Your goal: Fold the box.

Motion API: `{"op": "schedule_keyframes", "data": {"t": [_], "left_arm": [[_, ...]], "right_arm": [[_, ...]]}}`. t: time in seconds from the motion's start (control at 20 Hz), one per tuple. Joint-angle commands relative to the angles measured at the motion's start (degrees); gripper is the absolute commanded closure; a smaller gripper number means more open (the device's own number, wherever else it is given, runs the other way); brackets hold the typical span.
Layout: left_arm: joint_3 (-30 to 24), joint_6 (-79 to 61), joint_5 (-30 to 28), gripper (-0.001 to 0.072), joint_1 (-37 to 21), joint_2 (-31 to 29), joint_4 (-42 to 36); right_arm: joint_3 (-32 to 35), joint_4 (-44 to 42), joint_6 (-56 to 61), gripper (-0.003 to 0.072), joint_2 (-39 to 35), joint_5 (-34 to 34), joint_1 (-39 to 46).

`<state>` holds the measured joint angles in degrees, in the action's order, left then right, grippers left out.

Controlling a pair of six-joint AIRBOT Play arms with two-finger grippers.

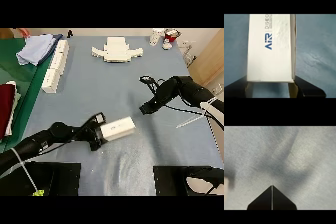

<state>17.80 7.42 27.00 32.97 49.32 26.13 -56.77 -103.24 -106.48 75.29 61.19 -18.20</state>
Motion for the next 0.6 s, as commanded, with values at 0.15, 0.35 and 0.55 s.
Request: {"op": "schedule_keyframes", "data": {"t": [0.15, 0.35, 0.55], "left_arm": [[0.04, 33.75, 8.07, 0.0272, -29.99, -10.84, 31.87], [0.04, 35.43, 6.34, 0.0273, -48.92, -10.69, 34.75], [2.23, 32.20, -0.11, 0.0273, -54.05, -5.90, 34.77]], "right_arm": [[-0.07, -0.02, 0.07, 0.0679, 0.00, 0.07, 0.00], [-0.07, -0.02, 0.07, 0.0679, 0.00, 0.07, 0.00], [-0.07, -0.02, 0.07, 0.0679, 0.00, 0.07, 0.00]]}}
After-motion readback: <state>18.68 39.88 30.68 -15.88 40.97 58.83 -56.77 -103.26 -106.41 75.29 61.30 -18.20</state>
